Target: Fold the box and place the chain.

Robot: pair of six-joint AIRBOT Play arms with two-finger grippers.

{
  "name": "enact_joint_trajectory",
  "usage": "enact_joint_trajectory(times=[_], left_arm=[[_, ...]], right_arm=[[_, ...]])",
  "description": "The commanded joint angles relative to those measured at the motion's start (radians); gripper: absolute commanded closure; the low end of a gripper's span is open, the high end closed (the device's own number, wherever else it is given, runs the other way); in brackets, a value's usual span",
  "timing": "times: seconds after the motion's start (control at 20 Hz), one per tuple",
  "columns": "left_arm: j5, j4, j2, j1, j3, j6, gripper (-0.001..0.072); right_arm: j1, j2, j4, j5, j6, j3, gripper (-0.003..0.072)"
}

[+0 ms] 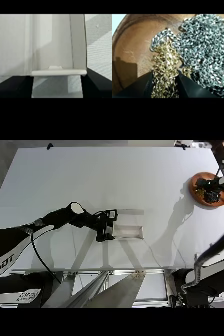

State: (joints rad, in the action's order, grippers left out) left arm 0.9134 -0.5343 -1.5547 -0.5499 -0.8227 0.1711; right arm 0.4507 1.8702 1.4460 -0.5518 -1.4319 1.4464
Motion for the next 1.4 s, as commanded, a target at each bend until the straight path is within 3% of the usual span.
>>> enact_joint_trajectory(times=[0.0,0.1,0.6,0.85,1.0,1.25,1.35], left_arm=[[0.000,0.000,0.001,0.000,-0.001,0.000,0.0218],[0.000,0.000,0.001,0.000,-0.001,0.000,0.0218],[0.000,0.000,0.001,0.000,-0.001,0.000,0.0218],[0.000,0.000,0.001,0.000,-0.001,0.000,0.0218],[0.000,0.000,0.001,0.000,-0.001,0.000,0.0218],[0.000,0.000,0.001,0.000,-0.001,0.000,0.0218],[0.000,0.000,0.001,0.000,-0.001,0.000,0.0218]], right_arm=[[-0.009,0.023,-0.007,-0.050,0.000,0.010,0.0443],[-0.009,0.015,-0.006,-0.086,0.000,0.021,0.0676],[-0.009,-0.258,0.016,-0.201,0.000,0.021,0.0676],[-0.009,-0.396,-0.009,-0.442,0.013,0.021,0.0676],[-0.016,-0.462,-0.175,-0.635,0.146,0.018,0.0677],[-0.149,-0.581,-0.213,-0.767,0.161,0.011,0.0677],[-0.220,-0.640,-0.212,-0.771,0.157,-0.042,0.0677]])
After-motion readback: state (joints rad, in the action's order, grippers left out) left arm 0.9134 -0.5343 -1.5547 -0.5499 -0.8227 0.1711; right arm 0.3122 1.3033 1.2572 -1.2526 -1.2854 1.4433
